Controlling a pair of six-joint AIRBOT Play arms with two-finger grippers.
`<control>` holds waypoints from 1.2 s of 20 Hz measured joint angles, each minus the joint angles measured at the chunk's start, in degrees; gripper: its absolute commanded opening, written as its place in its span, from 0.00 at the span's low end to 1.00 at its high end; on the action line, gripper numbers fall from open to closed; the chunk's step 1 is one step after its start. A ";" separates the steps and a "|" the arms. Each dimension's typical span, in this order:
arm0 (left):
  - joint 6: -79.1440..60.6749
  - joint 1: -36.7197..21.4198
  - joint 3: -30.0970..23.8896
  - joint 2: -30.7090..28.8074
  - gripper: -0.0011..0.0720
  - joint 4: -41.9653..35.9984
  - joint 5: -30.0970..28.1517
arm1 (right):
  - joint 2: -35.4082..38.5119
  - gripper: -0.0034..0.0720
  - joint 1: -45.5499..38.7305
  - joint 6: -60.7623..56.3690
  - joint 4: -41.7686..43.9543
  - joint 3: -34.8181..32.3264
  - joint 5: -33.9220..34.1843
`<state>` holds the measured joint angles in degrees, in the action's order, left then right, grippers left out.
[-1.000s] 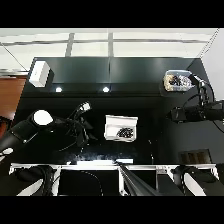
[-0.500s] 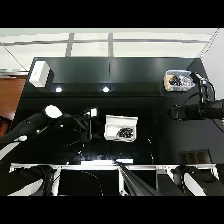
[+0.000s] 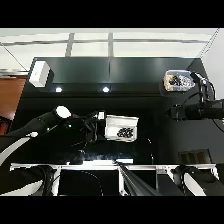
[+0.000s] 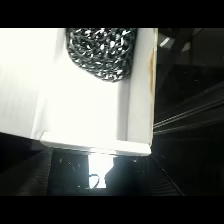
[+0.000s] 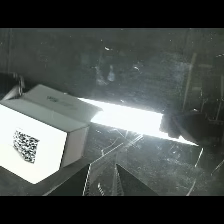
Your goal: Fold the box and place the chain.
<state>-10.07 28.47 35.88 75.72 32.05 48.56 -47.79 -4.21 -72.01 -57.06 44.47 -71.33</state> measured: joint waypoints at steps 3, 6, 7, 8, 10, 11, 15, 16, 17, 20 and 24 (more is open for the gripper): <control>-1.84 0.17 0.61 0.44 0.97 -0.94 -0.09 | 0.00 0.31 0.00 0.00 0.00 -0.02 0.00; -2.93 0.22 0.85 0.61 0.97 -1.68 -0.26 | 0.00 0.31 0.00 0.00 0.00 -0.02 0.00; -3.10 0.22 1.01 0.63 0.97 -1.70 -0.35 | 0.00 0.31 0.00 0.00 0.00 0.00 0.00; -3.21 0.22 1.27 0.63 0.97 -1.88 -0.39 | 0.00 0.31 0.00 0.00 0.00 0.00 0.00; -3.15 0.22 1.99 0.63 0.97 -1.84 -0.13 | 0.00 0.31 0.00 0.00 0.00 -0.02 0.00; -3.04 0.22 2.38 0.63 0.97 -1.62 -0.09 | 0.00 0.31 0.00 0.00 0.00 0.00 0.00; -2.45 0.72 3.52 0.92 0.98 -0.83 0.85 | 0.00 0.31 0.00 0.00 0.02 0.00 -0.02; -2.51 1.07 3.63 1.07 0.98 -0.72 1.66 | 0.00 0.31 0.00 0.00 0.02 0.00 -0.02; -2.67 1.55 3.72 1.25 0.98 -0.48 2.12 | 0.00 0.31 0.00 -0.02 0.04 0.00 -0.02; -2.93 2.99 3.89 1.66 0.98 0.20 3.50 | 0.00 0.31 0.00 0.00 0.04 0.00 0.00; -0.33 3.67 3.93 1.84 0.74 0.57 3.04 | 0.00 0.31 0.00 0.00 0.04 0.00 0.92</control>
<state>-10.39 32.14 39.81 77.56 32.62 51.59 -47.79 -4.21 -72.01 -57.01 44.47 -70.41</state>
